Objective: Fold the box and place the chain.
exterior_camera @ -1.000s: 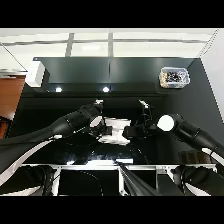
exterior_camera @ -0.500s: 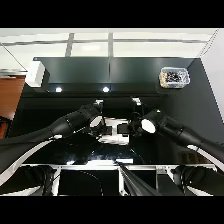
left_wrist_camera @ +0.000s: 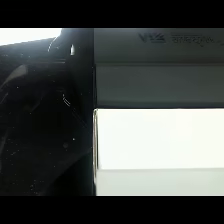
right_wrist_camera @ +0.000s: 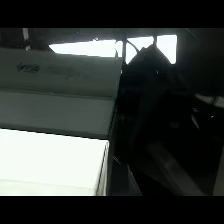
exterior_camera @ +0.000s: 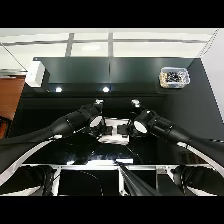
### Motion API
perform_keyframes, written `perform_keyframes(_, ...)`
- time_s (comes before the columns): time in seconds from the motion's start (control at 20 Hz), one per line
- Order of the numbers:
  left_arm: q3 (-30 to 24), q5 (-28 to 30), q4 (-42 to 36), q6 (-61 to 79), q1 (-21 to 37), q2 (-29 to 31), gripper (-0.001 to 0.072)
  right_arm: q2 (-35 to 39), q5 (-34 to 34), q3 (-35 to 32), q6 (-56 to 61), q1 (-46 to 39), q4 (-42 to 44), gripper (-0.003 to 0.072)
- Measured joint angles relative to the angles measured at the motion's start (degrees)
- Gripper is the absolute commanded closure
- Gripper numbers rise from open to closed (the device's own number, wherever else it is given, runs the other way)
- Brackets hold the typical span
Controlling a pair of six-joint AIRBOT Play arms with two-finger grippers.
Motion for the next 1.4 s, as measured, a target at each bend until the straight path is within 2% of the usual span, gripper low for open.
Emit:
perform_keyframes(0.05,0.00,0.00,0.00,0.00,0.00,0.00,0.0682,-0.48,0.17,0.48,0.35,0.09,0.11,0.0423)
perform_keyframes(0.4,0.00,0.02,0.00,0.17,0.00,-0.02,0.0682,-2.43,2.49,1.81,1.42,0.22,0.59,0.0424)
perform_keyframes(0.45,0.00,0.00,0.00,0.17,0.00,0.00,0.0683,-2.60,2.80,1.88,1.46,0.22,0.74,0.0468)
perform_keyframes(0.5,0.00,0.00,0.00,0.17,0.00,-0.02,0.0682,-2.78,2.91,1.97,1.57,0.22,0.92,0.0569)
perform_keyframes(0.55,0.02,-0.02,-0.11,0.17,0.00,-0.02,0.0682,-2.89,3.13,2.10,1.62,0.22,0.98,0.0637)
perform_keyframes(0.6,0.00,-0.02,-0.11,0.17,0.00,0.00,0.0682,-2.97,3.28,2.23,1.62,0.22,0.96,0.0674)
perform_keyframes(0.7,0.02,0.02,-0.13,0.07,0.00,0.00,0.0683,-3.08,3.41,2.47,1.77,0.24,0.94,0.0675)
perform_keyframes(0.85,0.02,0.02,-0.02,0.09,0.00,0.00,0.0682,-3.15,3.30,2.67,1.64,0.22,0.92,0.0671)
perform_keyframes(0.95,0.02,-0.04,0.09,0.17,0.00,-0.02,0.0682,-3.13,3.39,2.73,1.46,0.22,1.03,0.0402)
perform_keyframes(1.05,0.02,-0.15,0.17,0.20,0.00,-0.04,0.0682,-3.13,3.43,2.73,1.16,0.22,1.14,0.0402)
perform_keyframes(1.1,0.02,-0.15,0.13,0.20,0.00,-0.04,0.0683,-3.13,3.45,2.73,1.14,0.22,1.16,0.0421)
perform_keyframes(1.15,0.02,-0.13,0.13,0.20,0.00,-0.04,0.0682,-3.13,3.48,2.73,1.05,0.22,1.18,0.0514)
perform_keyframes(1.2,0.02,-0.13,0.13,0.20,0.00,-0.04,0.0682,-3.13,3.50,2.73,0.94,0.22,1.18,0.0648)
perform_keyframes(1.3,0.02,-0.13,-0.04,0.07,0.00,0.00,0.0682,-3.13,3.52,2.75,1.09,0.22,1.22,0.0675)
perform_keyframes(1.4,0.02,-0.13,-0.02,0.09,0.00,0.00,0.0682,-3.13,3.45,2.78,1.01,0.22,1.25,0.0648)
